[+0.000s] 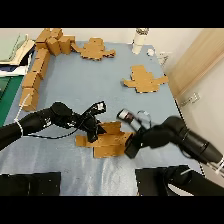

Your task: Fold the box.

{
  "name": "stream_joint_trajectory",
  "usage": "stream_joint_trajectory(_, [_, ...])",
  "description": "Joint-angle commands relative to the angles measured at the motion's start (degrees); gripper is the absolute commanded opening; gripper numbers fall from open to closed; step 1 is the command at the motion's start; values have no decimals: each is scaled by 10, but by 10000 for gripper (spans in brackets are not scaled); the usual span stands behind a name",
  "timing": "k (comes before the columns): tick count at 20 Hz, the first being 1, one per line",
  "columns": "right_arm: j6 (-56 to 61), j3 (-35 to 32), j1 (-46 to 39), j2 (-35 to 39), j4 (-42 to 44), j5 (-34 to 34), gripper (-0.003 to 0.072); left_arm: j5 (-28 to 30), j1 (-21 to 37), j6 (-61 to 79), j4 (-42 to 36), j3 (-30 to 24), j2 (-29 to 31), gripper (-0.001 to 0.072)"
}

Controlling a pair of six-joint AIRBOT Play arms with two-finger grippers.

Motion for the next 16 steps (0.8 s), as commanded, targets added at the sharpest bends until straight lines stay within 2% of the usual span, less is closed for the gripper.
stream_joint_trajectory(1, [19,-73,153,15,-137,86,0,0,0,0,0,0,0,11])
stream_joint_trajectory(4, [117,-88,287,13,-285,128,24,0,0,0,0,0,0,11])
stream_joint_trajectory(6, [124,-88,328,6,-327,155,482,0,0,0,0,0,0,11])
stream_joint_trajectory(7, [123,-88,330,-2,-339,165,505,0,0,0,0,0,0,11])
stream_joint_trajectory(11, [124,-88,330,-55,-378,167,504,0,0,0,0,0,0,12])
stream_joint_trajectory(16, [194,-88,330,-88,-465,167,476,0,0,0,0,0,0,12])
